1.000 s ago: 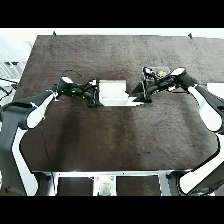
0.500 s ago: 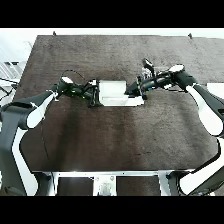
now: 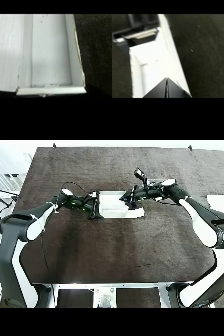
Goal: Fold the box and place the chain.
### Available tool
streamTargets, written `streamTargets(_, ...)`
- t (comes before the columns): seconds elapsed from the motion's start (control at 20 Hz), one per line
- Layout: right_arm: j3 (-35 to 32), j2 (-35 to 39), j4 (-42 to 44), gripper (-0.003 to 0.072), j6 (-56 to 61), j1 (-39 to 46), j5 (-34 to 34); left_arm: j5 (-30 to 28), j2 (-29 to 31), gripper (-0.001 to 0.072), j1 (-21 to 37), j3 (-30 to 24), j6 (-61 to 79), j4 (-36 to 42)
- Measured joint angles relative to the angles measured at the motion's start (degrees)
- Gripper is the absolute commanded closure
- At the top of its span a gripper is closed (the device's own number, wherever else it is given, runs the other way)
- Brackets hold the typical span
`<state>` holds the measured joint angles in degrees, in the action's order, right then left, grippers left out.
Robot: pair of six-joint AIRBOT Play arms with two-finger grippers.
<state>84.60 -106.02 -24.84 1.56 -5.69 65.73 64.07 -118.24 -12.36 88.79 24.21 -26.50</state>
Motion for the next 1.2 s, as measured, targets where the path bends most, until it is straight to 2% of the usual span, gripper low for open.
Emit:
streamTargets(0.25,1.03,-2.69,-1.14,0.0671,2.51,0.24,-3.17,0.0,0.0,0.0433,0.0,0.0,-0.17,-0.02)
streamTargets(0.75,3.21,-4.98,-4.11,0.0669,5.35,0.37,-4.33,0.04,0.0,0.0433,-0.02,0.0,-0.26,-0.02)
streamTargets(0.85,4.15,-4.94,-4.24,0.0622,5.42,0.57,-3.15,0.04,0.0,0.0433,-0.02,0.0,-0.26,-0.02)
streamTargets(1.1,4.96,-0.76,-4.85,0.0622,5.49,2.01,2.29,0.04,0.0,0.0433,-0.02,0.0,-0.17,-0.02)
streamTargets(1.15,4.96,0.66,-5.46,0.0572,5.53,2.43,3.26,0.04,0.0,0.0433,-0.02,0.0,-0.17,-0.02)
streamTargets(1.2,4.85,2.12,-6.47,0.0375,5.6,2.82,4.13,0.04,0.0,0.0433,-0.02,0.0,-0.17,-0.02)
